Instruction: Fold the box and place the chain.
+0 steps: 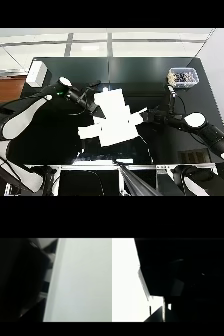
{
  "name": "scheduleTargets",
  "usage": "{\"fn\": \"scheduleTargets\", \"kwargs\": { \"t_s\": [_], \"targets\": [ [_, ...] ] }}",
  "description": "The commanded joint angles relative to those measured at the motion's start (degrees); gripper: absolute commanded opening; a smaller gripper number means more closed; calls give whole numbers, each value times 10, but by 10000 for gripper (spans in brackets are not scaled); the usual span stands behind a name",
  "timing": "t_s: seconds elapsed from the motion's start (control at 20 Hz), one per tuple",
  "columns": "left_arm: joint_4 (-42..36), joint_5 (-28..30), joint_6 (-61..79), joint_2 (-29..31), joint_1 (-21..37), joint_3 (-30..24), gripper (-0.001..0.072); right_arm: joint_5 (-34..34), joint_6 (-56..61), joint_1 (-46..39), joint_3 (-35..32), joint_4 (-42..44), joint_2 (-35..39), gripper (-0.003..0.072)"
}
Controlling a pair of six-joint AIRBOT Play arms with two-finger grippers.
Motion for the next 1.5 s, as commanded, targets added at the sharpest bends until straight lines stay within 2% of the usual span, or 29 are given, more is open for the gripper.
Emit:
{"fn": "scheduleTargets", "kwargs": {
  "t_s": [0.0, 0.05, 0.1, 0.25, 0.4, 0.45, 0.55, 0.6, 0.7, 0.8, 0.95, 1.15, 1.45],
  "targets": [
    [0, -41, 15, -20, 2, 11, 42, -3, -5, -2, 0, -41, 0, 21],
    [0, -43, 24, -20, 3, 15, 24, -2, 2, -9, 0, -61, 1, 286],
    [0, -42, 24, -20, 5, 22, 23, 15, 2, -23, 3, -63, 1, 719],
    [2, -29, 20, 0, 1, 45, 20, 150, -24, -84, 57, -164, 3, 707],
    [52, 4, 21, 81, -25, 25, 18, 284, -57, -128, 144, -323, 5, 707],
    [60, 41, 28, 120, -38, -4, 19, 304, -55, -136, 167, -394, 5, 706],
    [52, 170, 104, 209, -64, -88, 20, 309, -55, -146, 187, -517, 5, 707],
    [54, 239, 162, 247, -81, -129, 22, 306, -55, -147, 188, -552, 5, 707],
    [65, 337, 301, 287, -111, -183, 23, 280, -55, -146, 188, -529, 5, 707],
    [84, 366, 424, 286, -132, -195, 24, 238, -80, -146, 183, -470, 4, 707],
    [87, 405, 477, 257, -152, -195, 26, 171, -184, -146, 144, -429, 4, 707],
    [87, 412, 478, 213, -158, -195, 26, 200, -407, -141, 79, -245, 4, 707],
    [87, 419, 478, 194, -158, -195, 26, 198, -482, -59, 57, -198, -3, 707]
  ]
}}
